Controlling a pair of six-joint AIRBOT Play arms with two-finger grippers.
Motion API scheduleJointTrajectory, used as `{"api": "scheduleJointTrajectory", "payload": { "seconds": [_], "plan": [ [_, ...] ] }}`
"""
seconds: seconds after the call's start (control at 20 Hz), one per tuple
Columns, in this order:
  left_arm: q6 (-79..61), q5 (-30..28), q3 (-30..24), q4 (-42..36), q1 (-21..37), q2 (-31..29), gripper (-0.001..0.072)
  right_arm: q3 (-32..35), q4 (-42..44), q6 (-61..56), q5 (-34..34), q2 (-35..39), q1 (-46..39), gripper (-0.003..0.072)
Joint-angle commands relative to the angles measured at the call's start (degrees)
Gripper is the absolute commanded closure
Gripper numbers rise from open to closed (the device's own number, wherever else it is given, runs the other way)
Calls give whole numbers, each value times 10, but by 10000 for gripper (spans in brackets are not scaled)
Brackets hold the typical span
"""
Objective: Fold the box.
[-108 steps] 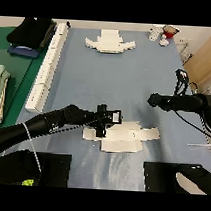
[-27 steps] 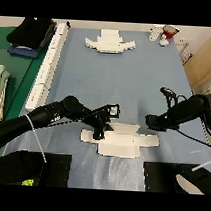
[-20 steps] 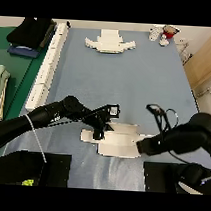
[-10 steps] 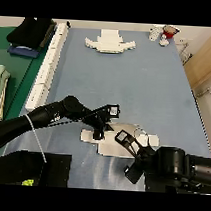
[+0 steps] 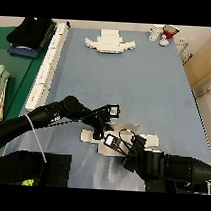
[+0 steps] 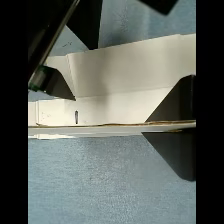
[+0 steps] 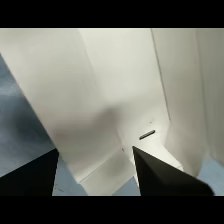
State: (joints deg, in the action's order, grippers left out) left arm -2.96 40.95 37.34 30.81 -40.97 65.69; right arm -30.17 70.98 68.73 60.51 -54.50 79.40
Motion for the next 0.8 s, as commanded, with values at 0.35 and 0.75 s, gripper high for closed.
{"api": "scheduleJointTrajectory", "payload": {
  "seconds": [0.35,0.75],
  "plan": [
    [0,0,0,0,-1,0,697,0,-66,-81,56,97,-2,-31],
    [0,0,0,0,-1,0,697,2,-49,18,52,116,-66,-34]
  ]
}}
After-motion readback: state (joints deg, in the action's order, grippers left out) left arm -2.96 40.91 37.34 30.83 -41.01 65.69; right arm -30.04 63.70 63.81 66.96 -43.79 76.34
